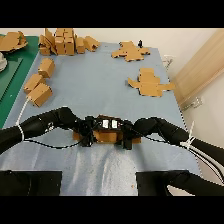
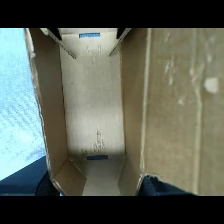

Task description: Fold the box.

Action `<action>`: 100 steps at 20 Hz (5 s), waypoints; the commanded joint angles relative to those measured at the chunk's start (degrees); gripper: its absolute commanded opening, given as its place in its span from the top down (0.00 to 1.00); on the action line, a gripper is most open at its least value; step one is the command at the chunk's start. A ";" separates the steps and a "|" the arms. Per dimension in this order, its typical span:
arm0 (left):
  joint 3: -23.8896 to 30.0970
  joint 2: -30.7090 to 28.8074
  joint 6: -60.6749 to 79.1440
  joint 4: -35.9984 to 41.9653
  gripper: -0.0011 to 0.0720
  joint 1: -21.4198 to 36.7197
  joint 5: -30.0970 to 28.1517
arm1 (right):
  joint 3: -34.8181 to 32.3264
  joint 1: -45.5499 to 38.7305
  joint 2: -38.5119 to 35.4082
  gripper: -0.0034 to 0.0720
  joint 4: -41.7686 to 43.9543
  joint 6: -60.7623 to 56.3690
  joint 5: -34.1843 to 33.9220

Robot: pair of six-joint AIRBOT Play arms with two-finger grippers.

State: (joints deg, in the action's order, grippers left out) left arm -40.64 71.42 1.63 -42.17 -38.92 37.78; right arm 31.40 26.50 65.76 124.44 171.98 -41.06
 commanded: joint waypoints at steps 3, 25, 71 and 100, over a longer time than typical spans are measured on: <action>-0.02 -0.15 -3.72 -6.38 0.97 0.07 -0.24 | -0.04 0.04 0.00 0.24 0.00 0.00 0.02; 6.45 -13.35 -99.97 -21.99 0.97 20.26 11.26 | -0.04 0.02 0.00 0.24 0.02 0.00 0.02; -1.33 -10.71 -118.03 -25.90 0.97 -5.29 3.26 | -0.04 0.04 0.00 0.24 0.00 0.00 0.02; -1.40 -11.08 -115.23 -23.30 0.46 -5.40 4.33 | -0.04 0.04 0.00 0.24 0.00 0.00 0.02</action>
State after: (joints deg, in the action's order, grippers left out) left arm -41.98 60.29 -113.32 -64.53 -44.27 39.83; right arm 31.40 26.50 65.76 124.44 172.00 -41.04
